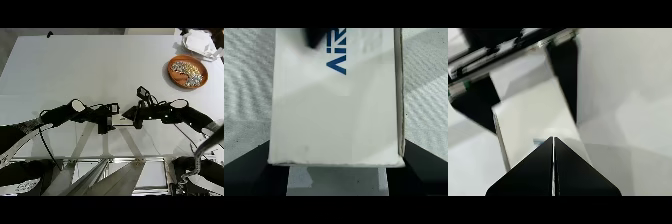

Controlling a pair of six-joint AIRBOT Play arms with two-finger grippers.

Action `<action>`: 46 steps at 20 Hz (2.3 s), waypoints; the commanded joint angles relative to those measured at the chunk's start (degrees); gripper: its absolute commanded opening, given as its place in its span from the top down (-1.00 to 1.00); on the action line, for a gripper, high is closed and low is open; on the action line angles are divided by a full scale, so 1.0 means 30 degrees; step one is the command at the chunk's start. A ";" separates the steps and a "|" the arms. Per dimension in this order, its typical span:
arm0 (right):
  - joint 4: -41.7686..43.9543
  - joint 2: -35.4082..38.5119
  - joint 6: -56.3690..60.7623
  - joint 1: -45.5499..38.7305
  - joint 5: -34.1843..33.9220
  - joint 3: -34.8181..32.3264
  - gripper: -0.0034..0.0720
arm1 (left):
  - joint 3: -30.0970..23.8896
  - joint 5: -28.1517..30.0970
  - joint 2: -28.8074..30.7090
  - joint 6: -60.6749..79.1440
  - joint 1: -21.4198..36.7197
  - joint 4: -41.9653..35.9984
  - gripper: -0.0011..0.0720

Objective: Fold the box and place the chain.

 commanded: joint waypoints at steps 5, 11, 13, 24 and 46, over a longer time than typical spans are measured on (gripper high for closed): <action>-0.9639 0.4554 1.2138 0.0000 0.0073 0.2441 0.88 | -0.0007 0.0015 0.0015 0.0051 -0.0007 0.0029 0.03; -2.2207 0.5639 2.3897 0.0000 0.4940 0.2419 0.88 | -0.0007 -0.0124 0.0022 0.0051 -0.0007 0.0022 0.02; -2.2942 0.5639 2.4910 0.0000 0.6127 0.2419 0.88 | -0.0007 -0.0131 0.0022 0.0051 -0.0007 -0.0131 0.02; -2.2411 0.5639 2.5172 0.0000 0.3730 0.2419 0.88 | 0.0000 0.0000 0.1443 -0.0015 0.0350 -0.0342 0.95; -2.2396 0.5639 2.5172 0.0000 0.3446 0.2419 0.88 | -0.1195 -0.1384 0.7366 -1.7187 2.0742 1.2692 0.96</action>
